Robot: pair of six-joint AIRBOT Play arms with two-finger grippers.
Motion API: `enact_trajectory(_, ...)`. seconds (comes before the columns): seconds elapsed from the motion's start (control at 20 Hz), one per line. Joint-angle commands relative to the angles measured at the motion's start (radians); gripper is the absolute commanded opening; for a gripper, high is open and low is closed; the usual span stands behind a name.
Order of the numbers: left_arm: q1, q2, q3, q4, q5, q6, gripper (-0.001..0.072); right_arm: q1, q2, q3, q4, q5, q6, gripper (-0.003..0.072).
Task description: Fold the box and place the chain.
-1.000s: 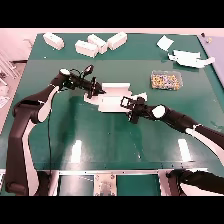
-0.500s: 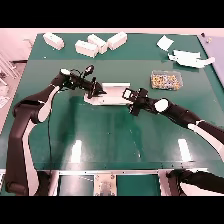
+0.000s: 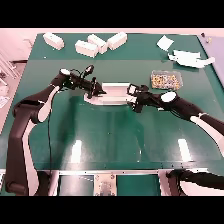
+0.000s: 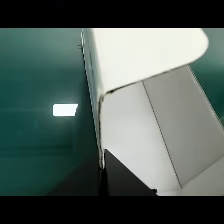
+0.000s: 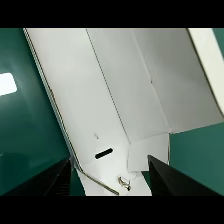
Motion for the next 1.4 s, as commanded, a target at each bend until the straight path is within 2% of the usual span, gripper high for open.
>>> enact_trajectory(0.0, 0.000, 0.000, 0.000, 0.000, 0.000, 0.000, 0.0025, -0.047, -0.031, 0.049, 0.076, 0.116, -0.069, 0.0586)
enact_trajectory(0.6, 0.000, 0.000, 0.000, 0.000, 0.000, 0.000, 0.0025, -0.104, -0.145, 0.182, 0.069, 0.207, -0.143, 0.0601)
enact_trajectory(0.8, 0.000, 0.000, 0.000, 0.000, -0.001, -0.002, 0.0025, -0.137, -0.145, 0.186, 0.061, 0.295, -0.146, 0.0602)
enact_trajectory(1.0, 0.000, 0.000, 0.000, 0.000, -0.001, -0.002, 0.0025, -0.137, -0.152, 0.196, 0.028, 0.298, -0.152, 0.0602)
enact_trajectory(1.35, 0.000, 0.000, 0.000, 0.000, -0.011, -0.002, 0.0025, -0.149, -0.223, 0.282, 0.008, 0.319, -0.166, 0.0602)
